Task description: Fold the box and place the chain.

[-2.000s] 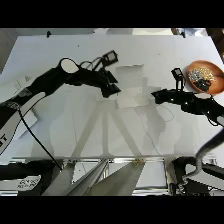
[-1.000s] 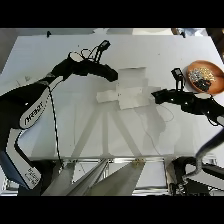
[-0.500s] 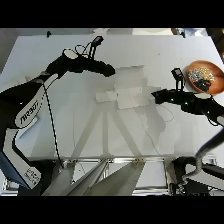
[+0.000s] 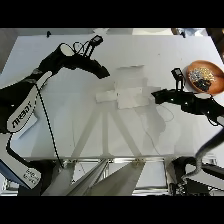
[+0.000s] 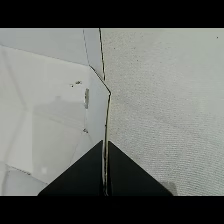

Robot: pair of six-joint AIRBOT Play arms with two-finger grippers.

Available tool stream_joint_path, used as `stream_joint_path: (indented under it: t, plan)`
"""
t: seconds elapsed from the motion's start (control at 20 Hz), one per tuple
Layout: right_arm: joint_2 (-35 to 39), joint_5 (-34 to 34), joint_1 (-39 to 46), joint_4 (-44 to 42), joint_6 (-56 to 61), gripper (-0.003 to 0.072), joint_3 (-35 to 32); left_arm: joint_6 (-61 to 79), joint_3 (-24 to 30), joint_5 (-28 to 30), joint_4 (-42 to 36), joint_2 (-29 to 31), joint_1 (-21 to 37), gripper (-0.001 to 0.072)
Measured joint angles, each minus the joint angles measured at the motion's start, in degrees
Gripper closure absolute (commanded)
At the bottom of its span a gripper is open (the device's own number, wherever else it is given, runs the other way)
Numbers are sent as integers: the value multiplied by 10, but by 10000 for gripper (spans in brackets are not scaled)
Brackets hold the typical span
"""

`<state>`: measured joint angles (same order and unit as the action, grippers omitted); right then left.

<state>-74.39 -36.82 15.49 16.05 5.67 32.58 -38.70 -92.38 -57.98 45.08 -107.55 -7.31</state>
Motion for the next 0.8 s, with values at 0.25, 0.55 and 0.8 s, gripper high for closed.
stream_joint_path:
  t: [0.25, 0.55, 0.8]
  plan:
    - [0, 0, 0, 0, 0, 675, 0, 28, 0, -53, -20, 2, 0, 57]
    - [0, 0, 0, 0, 0, 675, 0, 59, 0, -66, -85, 2, -3, 51]
    - [0, 0, 0, 0, 0, 675, 0, 82, 0, -44, -117, -21, -23, 52]
